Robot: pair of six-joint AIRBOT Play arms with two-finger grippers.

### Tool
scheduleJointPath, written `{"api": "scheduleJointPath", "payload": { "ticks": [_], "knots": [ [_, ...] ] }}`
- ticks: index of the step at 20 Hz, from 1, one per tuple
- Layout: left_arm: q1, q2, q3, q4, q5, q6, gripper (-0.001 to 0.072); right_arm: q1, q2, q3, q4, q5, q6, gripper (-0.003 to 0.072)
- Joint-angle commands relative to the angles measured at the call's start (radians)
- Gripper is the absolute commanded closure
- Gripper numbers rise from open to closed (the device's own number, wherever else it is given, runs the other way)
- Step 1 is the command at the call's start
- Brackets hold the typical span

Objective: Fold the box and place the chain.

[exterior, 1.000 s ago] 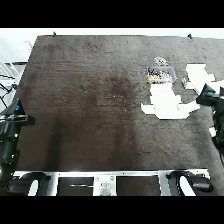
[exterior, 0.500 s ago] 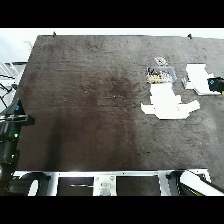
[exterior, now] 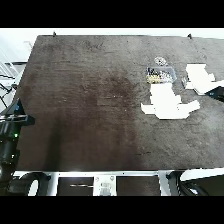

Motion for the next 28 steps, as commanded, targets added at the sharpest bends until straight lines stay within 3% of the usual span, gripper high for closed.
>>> {"api": "scheduleJointPath", "payload": {
  "ticks": [1, 6, 10, 13, 15, 16, 18, 20, 23, 28],
  "knots": [
    [0.000, 0.000, 0.000, 0.000, 0.000, 0.000, 0.0689, 0.035, -0.138, 0.108, -0.048, 0.109, 0.019, 0.0139],
    [0.000, 0.000, 0.000, 0.000, 0.000, 0.000, 0.0689, 0.084, -0.238, 0.109, -0.048, 0.210, 0.035, 0.0138],
    [0.000, 0.000, 0.000, 0.000, 0.000, 0.000, 0.0689, 0.085, -0.258, 0.108, -0.047, 0.225, 0.038, 0.0141],
    [0.000, 0.000, 0.000, 0.000, 0.000, 0.000, 0.0689, 0.085, -0.281, 0.108, -0.021, 0.282, 0.038, 0.0185],
    [0.000, 0.000, 0.000, 0.000, 0.000, 0.000, 0.0689, 0.085, -0.304, 0.108, -0.009, 0.288, 0.029, 0.0296],
    [0.000, 0.000, 0.000, 0.000, 0.001, 0.000, 0.0689, 0.085, -0.312, 0.106, 0.020, 0.288, 0.013, 0.0400],
    [0.000, 0.000, 0.000, 0.000, 0.000, 0.000, 0.0689, 0.084, -0.313, 0.103, 0.066, 0.295, 0.004, 0.0685],
    [0.000, 0.000, 0.000, 0.000, 0.000, 0.000, 0.0689, 0.083, -0.304, 0.091, 0.129, 0.341, 0.005, 0.0688],
    [0.000, 0.000, 0.000, 0.000, 0.000, 0.000, 0.0689, 0.102, -0.206, -0.060, 0.211, 0.305, -0.020, 0.0688],
    [0.000, 0.000, 0.000, 0.000, 0.000, 0.000, 0.0689, 0.208, 0.040, -0.452, 0.370, 0.094, -0.060, 0.0689]
  ]
}}
